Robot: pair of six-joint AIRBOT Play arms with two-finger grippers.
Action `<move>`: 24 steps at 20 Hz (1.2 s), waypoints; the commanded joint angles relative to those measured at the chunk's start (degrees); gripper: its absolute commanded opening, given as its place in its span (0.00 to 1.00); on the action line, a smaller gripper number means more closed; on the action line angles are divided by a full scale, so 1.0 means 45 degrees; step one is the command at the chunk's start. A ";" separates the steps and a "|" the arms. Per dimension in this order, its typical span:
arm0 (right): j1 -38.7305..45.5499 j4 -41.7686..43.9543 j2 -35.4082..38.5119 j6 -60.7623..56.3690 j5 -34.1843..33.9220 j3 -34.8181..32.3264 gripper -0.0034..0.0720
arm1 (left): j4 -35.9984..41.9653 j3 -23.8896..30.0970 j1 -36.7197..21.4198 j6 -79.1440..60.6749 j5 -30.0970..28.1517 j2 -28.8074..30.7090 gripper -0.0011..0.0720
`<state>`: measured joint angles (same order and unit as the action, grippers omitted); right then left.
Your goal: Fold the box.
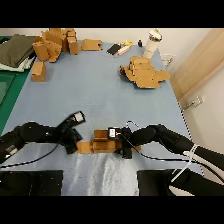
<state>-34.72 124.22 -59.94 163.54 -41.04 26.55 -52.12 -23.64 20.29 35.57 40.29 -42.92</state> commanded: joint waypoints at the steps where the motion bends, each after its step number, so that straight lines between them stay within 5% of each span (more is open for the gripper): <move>1: -0.0010 -0.0005 0.0005 0.0005 0.0000 0.0010 0.63 | -0.5935 -0.0622 -0.1302 1.1895 0.3580 0.2390 0.03; 3: -0.0010 -0.0005 0.0005 0.0005 0.0000 0.0010 0.63 | -0.5989 -0.0413 -0.2404 1.3993 0.4663 0.3089 0.03; 5: -0.0010 0.0000 0.0005 0.0005 -0.0005 0.0010 0.63 | -0.3803 0.0112 -0.3060 1.3226 0.4872 0.2793 0.03; 10: -0.0010 0.0000 0.0005 0.0005 0.0000 0.0010 0.63 | 0.0627 0.1802 -0.2817 1.0875 0.2846 0.1457 0.03; 15: -0.0010 0.0000 0.0005 0.0005 -0.0005 0.0010 0.63 | 0.1690 0.2657 -0.2531 1.0341 0.1190 0.0952 0.03; 20: -0.0010 -0.0005 0.0005 0.0005 -0.0005 0.0010 0.63 | 0.4847 0.3181 -0.1758 0.8077 -0.0083 0.0767 0.03; 24: -0.0010 0.0000 0.0005 0.0005 0.0000 0.0010 0.63 | 0.5081 0.3211 -0.0884 0.7961 -0.0670 0.0277 0.03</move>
